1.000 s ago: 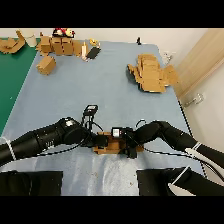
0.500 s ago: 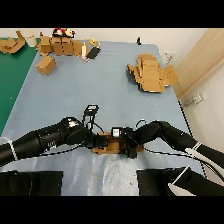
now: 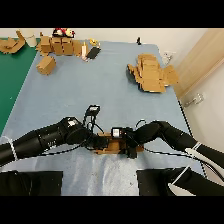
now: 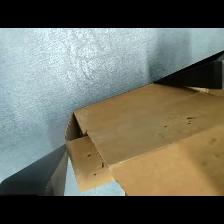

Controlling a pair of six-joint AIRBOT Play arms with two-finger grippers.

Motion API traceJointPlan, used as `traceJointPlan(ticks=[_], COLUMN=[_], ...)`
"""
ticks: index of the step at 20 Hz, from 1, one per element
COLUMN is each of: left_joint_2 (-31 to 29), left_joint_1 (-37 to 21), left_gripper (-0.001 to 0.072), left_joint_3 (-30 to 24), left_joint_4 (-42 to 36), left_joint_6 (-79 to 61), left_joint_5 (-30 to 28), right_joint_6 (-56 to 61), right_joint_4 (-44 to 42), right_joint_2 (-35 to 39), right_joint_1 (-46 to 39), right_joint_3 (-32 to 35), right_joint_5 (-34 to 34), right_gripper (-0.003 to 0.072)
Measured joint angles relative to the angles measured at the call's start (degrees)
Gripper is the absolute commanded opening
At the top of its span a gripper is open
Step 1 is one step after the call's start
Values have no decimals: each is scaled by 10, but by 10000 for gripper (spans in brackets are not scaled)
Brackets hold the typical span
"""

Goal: Fold the box.

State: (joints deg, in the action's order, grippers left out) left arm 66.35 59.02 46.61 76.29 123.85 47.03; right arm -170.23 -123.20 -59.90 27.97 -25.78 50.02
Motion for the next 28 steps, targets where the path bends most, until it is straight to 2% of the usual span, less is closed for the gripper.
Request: traceJointPlan(ticks=[13, 28], left_joint_2=[7, 29], left_joint_1=[-2, 0], left_gripper=[459, 458], left_joint_3=[0, 1], left_joint_4=[0, 19], left_joint_6=[47, 101], left_joint_5=[-32, 0], right_joint_6=[0, 0], right_joint_4=[0, 0], right_joint_2=[0, 0], right_joint_1=[0, 0], right_joint_3=[0, 0], right_joint_5=[0, 0], right_gripper=[505, 505])
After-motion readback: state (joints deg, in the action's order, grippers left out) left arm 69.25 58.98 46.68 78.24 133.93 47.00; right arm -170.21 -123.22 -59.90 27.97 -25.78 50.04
